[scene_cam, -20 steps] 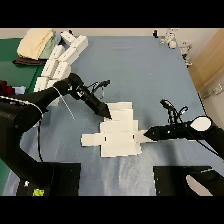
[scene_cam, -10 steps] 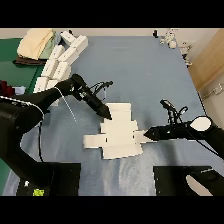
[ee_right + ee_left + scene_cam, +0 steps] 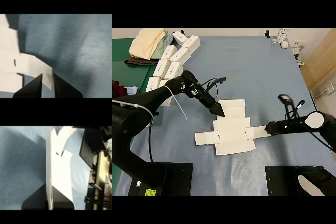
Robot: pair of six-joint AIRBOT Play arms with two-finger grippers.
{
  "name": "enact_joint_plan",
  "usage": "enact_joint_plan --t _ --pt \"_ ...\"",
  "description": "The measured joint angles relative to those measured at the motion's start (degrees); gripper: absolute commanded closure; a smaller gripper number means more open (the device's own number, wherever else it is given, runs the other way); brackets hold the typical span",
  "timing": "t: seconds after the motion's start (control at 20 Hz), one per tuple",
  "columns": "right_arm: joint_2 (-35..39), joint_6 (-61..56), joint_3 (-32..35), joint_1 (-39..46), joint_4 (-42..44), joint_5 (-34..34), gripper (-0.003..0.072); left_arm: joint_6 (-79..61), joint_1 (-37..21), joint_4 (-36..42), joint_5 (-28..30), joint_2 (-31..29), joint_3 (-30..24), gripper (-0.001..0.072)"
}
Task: Fold the box.
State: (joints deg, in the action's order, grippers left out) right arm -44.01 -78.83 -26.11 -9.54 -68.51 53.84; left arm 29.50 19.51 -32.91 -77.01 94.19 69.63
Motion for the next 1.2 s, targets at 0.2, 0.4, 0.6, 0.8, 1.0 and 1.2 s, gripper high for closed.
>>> enact_joint_plan --t 0.2,0.4,0.6,0.8,1.0,1.2 --pt "0.02 -14.12 -4.68 0.24 -14.21 -0.31 0.0228 -6.38 3.17 0.24 5.73 -6.58 -2.67 0.0705" --pt "0.02 -24.35 -8.28 0.24 -20.68 -0.90 0.0245 -13.97 9.44 0.37 17.51 -15.45 -9.77 0.0705" --pt "-0.04 -28.28 -9.44 0.24 -22.23 -1.22 0.0246 -19.34 16.85 0.46 35.39 -25.00 -20.48 0.0704" --pt "-0.04 -30.10 -9.75 0.24 -22.43 -1.38 0.0246 -22.56 23.85 0.55 46.53 -31.28 -29.14 0.0703" --pt "-0.04 -30.88 -9.81 0.24 -22.47 -1.44 0.0246 -23.58 28.26 0.63 46.58 -33.11 -32.46 0.0701" --pt "-0.04 -31.17 -9.84 0.24 -21.70 -1.64 0.0246 -23.58 28.83 0.81 45.24 -33.00 -33.62 0.0700"
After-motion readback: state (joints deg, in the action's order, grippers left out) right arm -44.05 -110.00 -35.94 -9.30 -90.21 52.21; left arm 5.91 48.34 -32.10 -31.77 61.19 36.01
